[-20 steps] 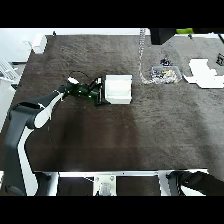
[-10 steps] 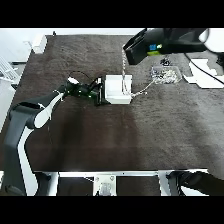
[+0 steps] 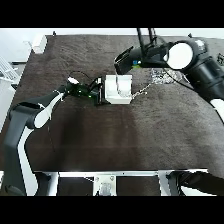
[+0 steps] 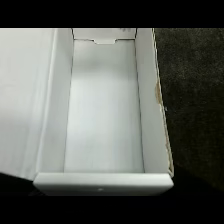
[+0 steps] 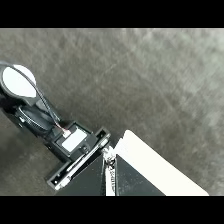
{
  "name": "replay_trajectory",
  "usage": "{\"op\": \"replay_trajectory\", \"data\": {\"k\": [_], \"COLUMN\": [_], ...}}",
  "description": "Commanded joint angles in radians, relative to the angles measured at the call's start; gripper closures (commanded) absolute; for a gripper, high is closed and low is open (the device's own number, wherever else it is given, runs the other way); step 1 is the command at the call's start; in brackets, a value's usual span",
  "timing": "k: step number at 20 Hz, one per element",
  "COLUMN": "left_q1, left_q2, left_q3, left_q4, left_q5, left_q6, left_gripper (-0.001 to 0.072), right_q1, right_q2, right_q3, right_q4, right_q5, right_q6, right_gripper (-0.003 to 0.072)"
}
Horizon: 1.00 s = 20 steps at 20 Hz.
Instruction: Fold the box and place the chain.
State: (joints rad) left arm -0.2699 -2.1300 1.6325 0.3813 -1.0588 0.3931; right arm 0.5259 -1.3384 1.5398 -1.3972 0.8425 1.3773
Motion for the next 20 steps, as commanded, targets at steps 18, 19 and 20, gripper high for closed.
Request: {"op": "replay_trajectory", "data": {"k": [18,19,20], "left_q1": [0.001,0.001,0.001], "left_q2": [0.001,0.001,0.001], "left_q3": [0.000,0.000,0.000], "left_q4": [0.000,0.000,0.000], "left_q5": [0.000,0.000,0.000], "left_q6": [0.000,0.000,0.000], "left_gripper": [0.0238,0.0238,0.0238], "right_q1": [-0.339,-0.380,-0.422], "right_q2": [-0.098,-0.098,-0.103], "right_q3": [-0.152,-0.171,-0.198], "right_q4": [0.057,0.126,0.224], "right_q5": [0.087,0.086,0.086], "right_q6": [-0.482,-0.610,-0.779], "right_gripper": [0.0241,0.0241,0.0241]}}
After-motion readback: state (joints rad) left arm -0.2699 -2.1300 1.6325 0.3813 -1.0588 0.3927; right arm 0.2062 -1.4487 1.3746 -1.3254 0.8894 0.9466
